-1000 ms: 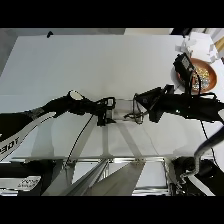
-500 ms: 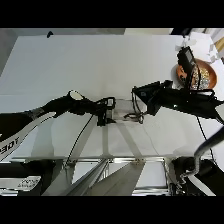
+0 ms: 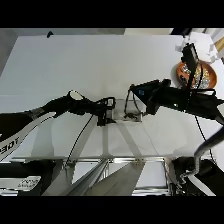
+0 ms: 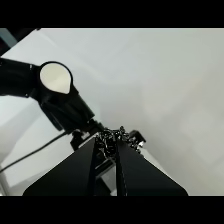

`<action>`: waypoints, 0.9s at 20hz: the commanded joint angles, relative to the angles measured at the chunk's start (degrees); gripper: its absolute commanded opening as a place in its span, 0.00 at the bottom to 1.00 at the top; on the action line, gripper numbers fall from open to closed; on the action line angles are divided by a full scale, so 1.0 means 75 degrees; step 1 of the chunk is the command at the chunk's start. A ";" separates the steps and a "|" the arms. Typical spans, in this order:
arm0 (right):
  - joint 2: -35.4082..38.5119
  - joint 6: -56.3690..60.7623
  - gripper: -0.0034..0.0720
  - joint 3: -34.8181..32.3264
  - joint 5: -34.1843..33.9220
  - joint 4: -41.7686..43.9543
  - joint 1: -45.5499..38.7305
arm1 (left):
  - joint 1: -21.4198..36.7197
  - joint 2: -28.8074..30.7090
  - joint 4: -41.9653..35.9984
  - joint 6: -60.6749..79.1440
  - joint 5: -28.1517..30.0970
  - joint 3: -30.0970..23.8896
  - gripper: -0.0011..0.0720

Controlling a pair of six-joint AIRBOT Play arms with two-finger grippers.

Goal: Fold the box and place the chain.

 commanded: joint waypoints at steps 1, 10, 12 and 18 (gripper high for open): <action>-0.0026 -0.0029 0.07 -0.0012 0.0428 -0.0586 0.0009 | 0.0003 0.0000 0.0000 0.0003 0.0003 0.0003 0.03; -0.1160 -0.0012 0.07 -0.0038 0.1096 -0.1023 0.0009 | 0.0003 0.0000 0.0000 0.0003 0.0003 0.0003 0.03; -0.1437 -0.0012 0.07 -0.0044 0.1274 -0.1247 0.0009 | 0.0003 0.0000 0.0000 0.0003 0.0003 0.0003 0.03; -0.1638 -0.0006 0.07 -0.0085 0.1413 -0.1865 0.0009 | 0.0003 0.0000 0.0000 0.0003 0.0003 0.0003 0.03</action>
